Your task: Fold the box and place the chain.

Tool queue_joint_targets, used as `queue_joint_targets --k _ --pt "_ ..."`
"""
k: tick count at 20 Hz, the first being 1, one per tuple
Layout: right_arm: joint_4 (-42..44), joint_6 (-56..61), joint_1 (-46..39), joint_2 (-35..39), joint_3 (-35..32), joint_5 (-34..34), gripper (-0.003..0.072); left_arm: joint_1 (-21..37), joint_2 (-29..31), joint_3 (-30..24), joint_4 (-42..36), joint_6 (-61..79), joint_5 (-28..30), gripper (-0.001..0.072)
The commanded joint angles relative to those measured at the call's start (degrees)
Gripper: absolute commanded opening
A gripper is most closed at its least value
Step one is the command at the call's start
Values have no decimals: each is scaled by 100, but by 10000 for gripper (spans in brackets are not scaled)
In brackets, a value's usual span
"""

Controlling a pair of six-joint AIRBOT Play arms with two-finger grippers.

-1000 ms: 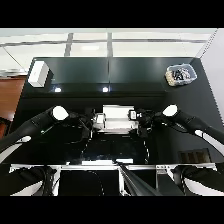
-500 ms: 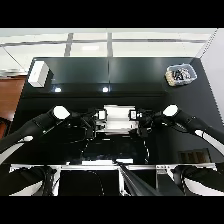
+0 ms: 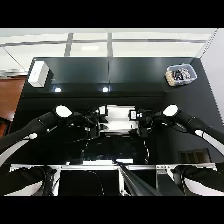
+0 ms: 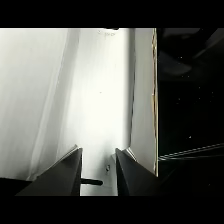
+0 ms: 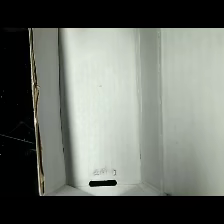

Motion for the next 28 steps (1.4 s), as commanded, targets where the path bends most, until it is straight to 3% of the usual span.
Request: queue_joint_targets --k 1,2,4,5,7,8,9,10,11,12,13,14,19,21,25,28 --pt "2 4 0 -2 0 0 308 0 -122 7 -175 9 -20 266" --pt "2 4 0 -2 0 0 308 0 -122 7 -170 7 -22 264" --pt "2 4 0 -2 0 0 308 0 -122 7 -155 -13 -26 27" --pt "2 4 0 -2 0 0 308 -2 -122 7 -140 -11 -61 60" --pt "2 4 0 -2 0 0 308 0 -122 7 -138 -13 -90 434" --pt "2 4 0 -2 0 0 308 4 -118 7 -103 -15 -122 347" --pt "2 4 0 -2 0 0 308 0 -111 9 7 -26 -155 203" --pt "2 4 0 -2 0 0 308 0 -109 7 61 -59 -173 225" --pt "2 4 0 -2 0 0 308 2 -105 9 63 -155 -164 407" --pt "2 4 0 -2 0 0 308 26 -72 9 162 -260 -166 391" --pt "2 4 0 -2 0 0 308 61 9 42 450 -496 -179 75" --pt "2 4 0 -2 0 0 308 129 125 111 839 -881 -317 29" --pt "2 7 0 -2 0 0 308 960 1244 354 2702 -3897 -1056 28" --pt "2 4 0 -2 0 0 308 1469 1561 352 3023 -4754 -1329 28" --pt "2 4 0 -2 0 0 308 2618 1419 125 2992 -8140 -1615 29" --pt "2 4 0 -2 0 0 308 3235 636 -243 1539 -7742 -2420 29"
